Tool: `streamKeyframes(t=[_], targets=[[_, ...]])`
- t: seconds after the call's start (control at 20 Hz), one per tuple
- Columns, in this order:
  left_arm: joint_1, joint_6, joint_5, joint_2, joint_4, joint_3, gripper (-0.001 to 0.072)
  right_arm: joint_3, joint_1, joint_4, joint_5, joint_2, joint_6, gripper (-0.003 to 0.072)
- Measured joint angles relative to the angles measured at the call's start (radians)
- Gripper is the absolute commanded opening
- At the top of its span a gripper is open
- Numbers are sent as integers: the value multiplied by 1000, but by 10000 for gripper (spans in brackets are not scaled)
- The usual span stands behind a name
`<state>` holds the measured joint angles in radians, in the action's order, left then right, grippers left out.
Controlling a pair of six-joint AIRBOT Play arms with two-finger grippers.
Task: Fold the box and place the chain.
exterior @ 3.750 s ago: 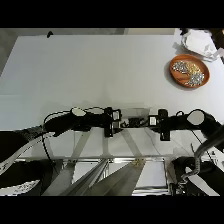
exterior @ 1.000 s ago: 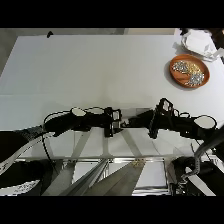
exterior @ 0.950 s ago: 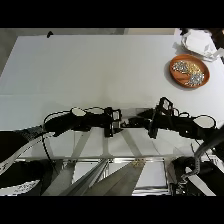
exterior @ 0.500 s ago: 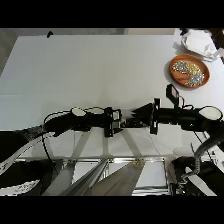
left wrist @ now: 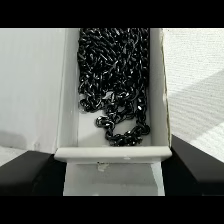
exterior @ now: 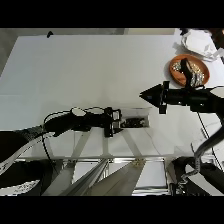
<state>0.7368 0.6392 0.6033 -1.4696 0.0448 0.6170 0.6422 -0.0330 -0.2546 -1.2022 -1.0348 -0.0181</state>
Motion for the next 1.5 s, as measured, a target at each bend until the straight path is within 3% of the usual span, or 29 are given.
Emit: streamKeyframes(t=[0.35,0.6,1.05,1.2,1.5], targets=[[0,0,0,0,0,0,274,8,-3,-49,-16,-201,37,125],[0,0,0,0,0,0,274,8,-3,-64,-68,-249,68,118],[0,0,0,0,0,0,274,8,-3,-125,-123,-157,79,123],[0,0,0,0,0,0,274,6,-3,-159,-102,-127,75,203],[0,0,0,0,0,0,274,0,-3,-207,-69,-111,60,204]])
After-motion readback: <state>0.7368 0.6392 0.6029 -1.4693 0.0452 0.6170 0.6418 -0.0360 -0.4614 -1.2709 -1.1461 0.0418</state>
